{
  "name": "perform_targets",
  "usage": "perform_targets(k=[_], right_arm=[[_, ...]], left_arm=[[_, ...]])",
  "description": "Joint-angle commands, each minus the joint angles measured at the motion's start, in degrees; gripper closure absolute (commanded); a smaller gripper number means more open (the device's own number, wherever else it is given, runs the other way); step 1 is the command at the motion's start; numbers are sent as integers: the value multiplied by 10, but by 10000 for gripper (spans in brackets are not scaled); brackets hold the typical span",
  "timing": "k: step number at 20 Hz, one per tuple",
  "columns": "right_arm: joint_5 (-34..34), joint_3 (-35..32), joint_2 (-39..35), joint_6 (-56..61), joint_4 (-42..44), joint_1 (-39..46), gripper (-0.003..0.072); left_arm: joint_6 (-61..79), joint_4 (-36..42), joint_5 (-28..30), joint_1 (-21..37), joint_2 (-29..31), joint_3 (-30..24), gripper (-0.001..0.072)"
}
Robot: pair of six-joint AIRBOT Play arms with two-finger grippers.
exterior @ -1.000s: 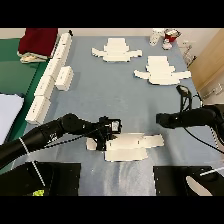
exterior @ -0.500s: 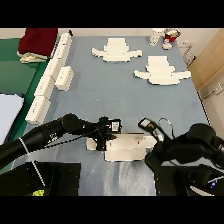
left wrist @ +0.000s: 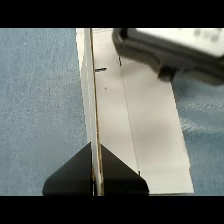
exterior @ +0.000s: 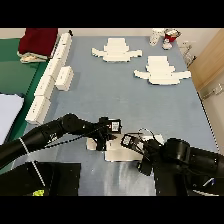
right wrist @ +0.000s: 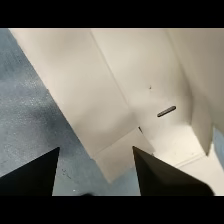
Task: Fold the box.
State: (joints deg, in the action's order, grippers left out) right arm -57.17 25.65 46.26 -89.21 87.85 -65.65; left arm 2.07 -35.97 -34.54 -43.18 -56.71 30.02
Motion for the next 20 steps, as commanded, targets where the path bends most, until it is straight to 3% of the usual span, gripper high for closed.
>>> perform_targets(k=[1,8,15,20], right_arm=[[25,-1,38,-8,-29,-6,-26],[31,4,-28,185,-99,-6,-34],[3,3,-93,187,-152,-6,-34],[22,3,-93,70,-150,-1,-34]], left_arm=[[0,0,0,0,0,0,696],[0,0,0,0,0,0,696],[0,0,0,0,0,0,696],[0,0,0,0,0,0,696]])
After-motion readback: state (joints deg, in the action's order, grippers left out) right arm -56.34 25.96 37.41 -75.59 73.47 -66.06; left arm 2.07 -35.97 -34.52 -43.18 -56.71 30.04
